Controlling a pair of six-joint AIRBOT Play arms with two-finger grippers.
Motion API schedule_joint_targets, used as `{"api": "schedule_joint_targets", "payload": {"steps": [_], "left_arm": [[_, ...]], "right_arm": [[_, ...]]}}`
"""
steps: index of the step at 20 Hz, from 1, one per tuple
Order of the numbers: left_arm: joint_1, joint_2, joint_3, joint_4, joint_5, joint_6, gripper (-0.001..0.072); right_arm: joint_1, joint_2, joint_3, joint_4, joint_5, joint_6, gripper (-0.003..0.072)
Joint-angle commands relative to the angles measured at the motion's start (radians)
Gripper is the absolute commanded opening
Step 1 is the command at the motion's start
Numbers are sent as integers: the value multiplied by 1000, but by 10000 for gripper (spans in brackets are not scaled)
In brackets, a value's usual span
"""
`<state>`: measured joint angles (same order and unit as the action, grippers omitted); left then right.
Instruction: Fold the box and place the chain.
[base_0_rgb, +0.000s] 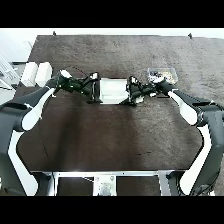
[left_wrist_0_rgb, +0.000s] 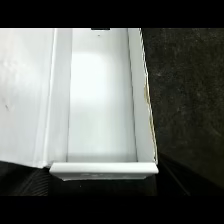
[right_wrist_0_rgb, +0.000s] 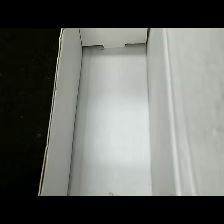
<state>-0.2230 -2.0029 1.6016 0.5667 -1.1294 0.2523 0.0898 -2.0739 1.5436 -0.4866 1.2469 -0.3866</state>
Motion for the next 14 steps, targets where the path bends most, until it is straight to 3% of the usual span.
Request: {"api": "schedule_joint_targets", "payload": {"steps": [1, 14], "left_arm": [[-14, -12, 0, -18, 26, 0, 720], [-19, -43, 0, -59, 58, 20, 720]], "right_arm": [[1, 1, 0, 0, 0, 0, 590], [1, 1, 0, 0, 0, 0, 590]]}}
